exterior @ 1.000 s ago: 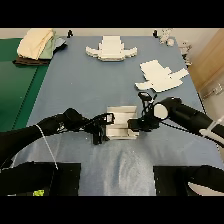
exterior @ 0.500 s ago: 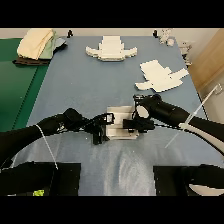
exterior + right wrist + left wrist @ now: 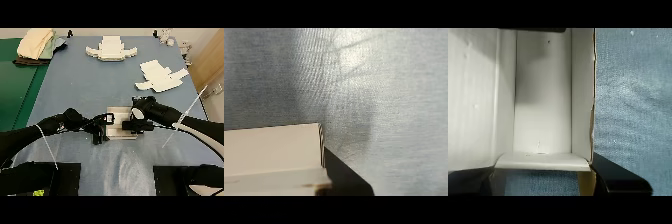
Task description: Fold the box.
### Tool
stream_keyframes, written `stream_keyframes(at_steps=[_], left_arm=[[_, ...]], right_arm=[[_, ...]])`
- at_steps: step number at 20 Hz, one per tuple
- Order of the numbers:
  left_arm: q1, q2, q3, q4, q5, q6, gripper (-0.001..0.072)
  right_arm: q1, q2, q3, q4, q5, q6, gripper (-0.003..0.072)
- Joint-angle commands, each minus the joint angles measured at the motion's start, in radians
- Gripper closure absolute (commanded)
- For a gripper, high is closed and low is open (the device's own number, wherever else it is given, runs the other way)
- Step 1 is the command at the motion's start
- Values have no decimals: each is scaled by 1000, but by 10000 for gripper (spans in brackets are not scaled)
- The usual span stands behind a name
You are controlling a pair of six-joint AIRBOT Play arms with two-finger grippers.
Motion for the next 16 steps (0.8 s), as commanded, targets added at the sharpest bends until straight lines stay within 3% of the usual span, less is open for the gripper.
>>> stream_keyframes(at_steps=[1,2,3,4,16], left_arm=[[0,0,1,-2,-1,-2,251],[0,0,1,-2,-1,-1,250],[0,0,1,-2,-1,-2,250],[0,0,1,-2,-1,-2,251],[0,0,1,-2,-1,-2,250]], right_arm=[[4,-4,-1,1,0,2,657],[4,-1,3,13,0,-7,453],[4,5,8,21,0,-12,294],[4,16,11,29,0,-11,262],[1,274,26,-14,57,-11,262]])
